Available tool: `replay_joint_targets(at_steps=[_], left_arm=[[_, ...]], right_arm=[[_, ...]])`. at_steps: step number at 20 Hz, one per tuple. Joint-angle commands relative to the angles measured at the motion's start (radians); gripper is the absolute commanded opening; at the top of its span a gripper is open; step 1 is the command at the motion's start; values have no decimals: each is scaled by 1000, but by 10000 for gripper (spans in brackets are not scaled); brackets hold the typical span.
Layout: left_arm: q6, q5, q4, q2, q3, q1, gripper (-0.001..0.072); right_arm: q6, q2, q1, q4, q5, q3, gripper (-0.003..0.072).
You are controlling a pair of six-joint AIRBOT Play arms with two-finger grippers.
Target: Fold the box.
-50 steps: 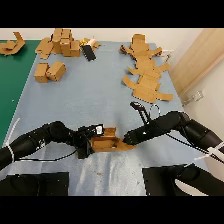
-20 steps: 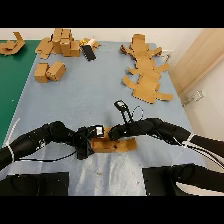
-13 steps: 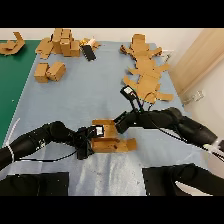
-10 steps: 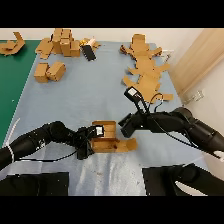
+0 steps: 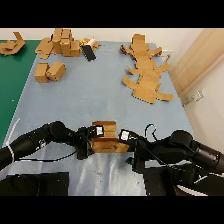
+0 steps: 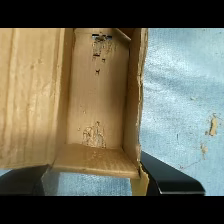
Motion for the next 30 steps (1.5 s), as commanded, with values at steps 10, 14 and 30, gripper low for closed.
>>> replay_joint_targets(at_steps=[10, 14, 30], left_arm=[[0, 0, 0, 0, 0, 0, 515], [0, 0, 0, 0, 0, 0, 515], [0, 0, 0, 0, 0, 0, 514]], right_arm=[[-150, -274, 34, -298, 323, 43, 443], [-150, -273, 34, -260, 250, 43, 443], [-149, -275, -10, -190, 354, 43, 442]])
